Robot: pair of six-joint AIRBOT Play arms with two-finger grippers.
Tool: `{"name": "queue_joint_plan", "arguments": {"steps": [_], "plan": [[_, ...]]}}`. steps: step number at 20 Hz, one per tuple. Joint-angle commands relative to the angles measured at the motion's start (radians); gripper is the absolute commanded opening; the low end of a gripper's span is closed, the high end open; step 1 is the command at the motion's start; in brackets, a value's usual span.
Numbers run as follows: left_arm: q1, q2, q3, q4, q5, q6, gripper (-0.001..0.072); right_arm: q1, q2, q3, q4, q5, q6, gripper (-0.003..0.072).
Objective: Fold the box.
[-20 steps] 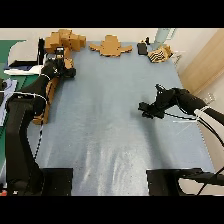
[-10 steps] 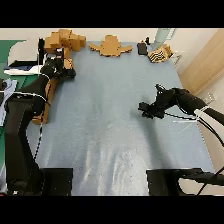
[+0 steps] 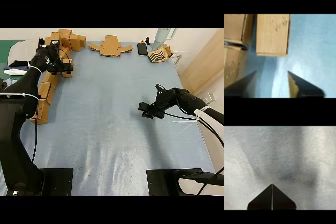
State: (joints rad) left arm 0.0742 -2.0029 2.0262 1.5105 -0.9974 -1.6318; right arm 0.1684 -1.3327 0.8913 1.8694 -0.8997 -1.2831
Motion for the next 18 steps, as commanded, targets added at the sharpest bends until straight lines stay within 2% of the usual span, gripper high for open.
{"name": "queue_joint_plan", "arguments": {"steps": [1,4,6,8,11,15,18], "plan": [[0.000,0.065,0.001,-0.036,-0.182,0.009,0.0014,0.000,0.000,0.001,0.000,0.000,0.000,0.0006],[-0.014,0.108,0.000,-0.087,-0.327,0.042,0.0010,0.000,0.000,0.001,0.000,0.000,0.000,0.0006],[-0.064,0.132,-0.004,-0.118,-0.410,0.068,0.0009,0.000,0.000,0.001,0.000,0.000,0.000,0.0006],[-0.150,0.165,-0.042,-0.167,-0.423,0.071,0.0010,0.000,0.000,0.001,0.000,0.000,0.000,0.0006],[-0.306,0.209,-0.128,-0.130,-0.433,0.068,0.0012,0.000,0.000,0.001,0.000,0.000,0.000,0.0006],[-0.442,0.307,-0.327,-0.122,-0.399,0.024,0.0013,0.000,0.000,0.001,0.000,0.000,0.000,0.0006],[-0.489,0.443,-0.557,-0.123,-0.317,-0.009,0.0013,0.000,0.000,0.001,0.000,0.000,0.000,0.0006]]}}
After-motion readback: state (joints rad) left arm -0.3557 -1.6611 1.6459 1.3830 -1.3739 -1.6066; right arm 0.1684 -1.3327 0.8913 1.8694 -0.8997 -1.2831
